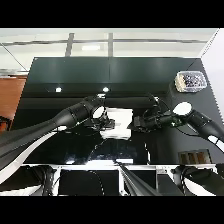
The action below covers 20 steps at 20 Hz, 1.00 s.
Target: Fold the box and place the chain.
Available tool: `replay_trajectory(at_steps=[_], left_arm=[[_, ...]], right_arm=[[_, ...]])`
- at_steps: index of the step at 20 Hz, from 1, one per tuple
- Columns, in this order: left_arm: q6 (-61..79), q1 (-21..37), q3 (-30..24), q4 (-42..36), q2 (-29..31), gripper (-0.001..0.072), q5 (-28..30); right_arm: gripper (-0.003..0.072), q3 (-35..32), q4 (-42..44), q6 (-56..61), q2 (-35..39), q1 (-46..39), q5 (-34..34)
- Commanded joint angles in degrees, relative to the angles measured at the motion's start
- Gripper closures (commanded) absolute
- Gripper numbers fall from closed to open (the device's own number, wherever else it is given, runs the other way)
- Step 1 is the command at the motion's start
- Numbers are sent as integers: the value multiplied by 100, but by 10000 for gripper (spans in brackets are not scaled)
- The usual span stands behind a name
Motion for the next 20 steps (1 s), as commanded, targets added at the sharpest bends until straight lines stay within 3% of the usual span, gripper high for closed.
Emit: replay_trajectory(at_steps=[1, 5, 11, 14, 20], left_arm=[[0, -2, -2, 2, -4, 683, 0], [0, -2, -2, 2, -4, 684, 0], [0, -2, -2, 2, -4, 684, 0], [0, -2, -2, 2, -4, 683, 0], [0, -2, -2, 2, -4, 684, 0]], right_arm=[[323, 275, -776, 715, -4, 407, -227], [323, 428, -1482, 1394, -13, 774, -417], [324, 1239, -3687, 3386, -142, 1633, -258], [324, 1613, -4017, 3744, -531, 1897, 216], [325, 1735, -4371, 4356, -852, 2223, 326]])
